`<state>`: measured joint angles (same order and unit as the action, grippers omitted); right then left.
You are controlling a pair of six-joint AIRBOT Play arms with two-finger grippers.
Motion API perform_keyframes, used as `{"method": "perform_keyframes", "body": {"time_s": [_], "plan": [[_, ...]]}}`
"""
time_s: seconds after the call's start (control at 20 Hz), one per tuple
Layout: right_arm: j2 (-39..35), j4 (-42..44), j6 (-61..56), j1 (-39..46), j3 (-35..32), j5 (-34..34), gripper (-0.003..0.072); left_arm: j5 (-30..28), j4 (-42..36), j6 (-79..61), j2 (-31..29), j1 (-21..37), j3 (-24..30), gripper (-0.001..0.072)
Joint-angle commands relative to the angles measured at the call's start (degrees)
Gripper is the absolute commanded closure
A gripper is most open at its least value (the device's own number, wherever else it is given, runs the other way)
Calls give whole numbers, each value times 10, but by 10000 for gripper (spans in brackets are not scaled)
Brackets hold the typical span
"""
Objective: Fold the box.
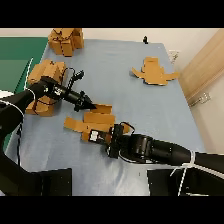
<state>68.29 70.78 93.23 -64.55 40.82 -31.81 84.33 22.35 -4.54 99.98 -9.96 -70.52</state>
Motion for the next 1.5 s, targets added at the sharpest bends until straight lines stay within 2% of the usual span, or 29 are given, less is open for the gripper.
{"method": "perform_keyframes", "body": {"time_s": [0.0,0.1,0.2,0.35,0.4,0.55,0.75,1.0,1.45], "plan": [[22,11,2,-19,-2,25,91,-14,3,-1,0,0,0,693],[26,7,2,-18,-2,29,91,-14,17,0,0,0,0,693],[27,-37,-4,-18,-2,26,92,-10,28,1,0,0,0,693],[26,-189,-161,1,-1,17,91,27,30,1,0,0,0,693],[25,-212,-193,8,1,17,91,46,30,0,0,0,0,693],[20,-215,-199,24,1,53,88,98,30,1,0,0,0,693],[20,-214,-204,28,1,39,87,141,35,1,0,0,0,693],[14,-225,-204,28,2,18,87,144,49,1,0,0,0,693],[12,-244,-202,27,4,41,87,126,49,0,0,-7,0,694]]}}
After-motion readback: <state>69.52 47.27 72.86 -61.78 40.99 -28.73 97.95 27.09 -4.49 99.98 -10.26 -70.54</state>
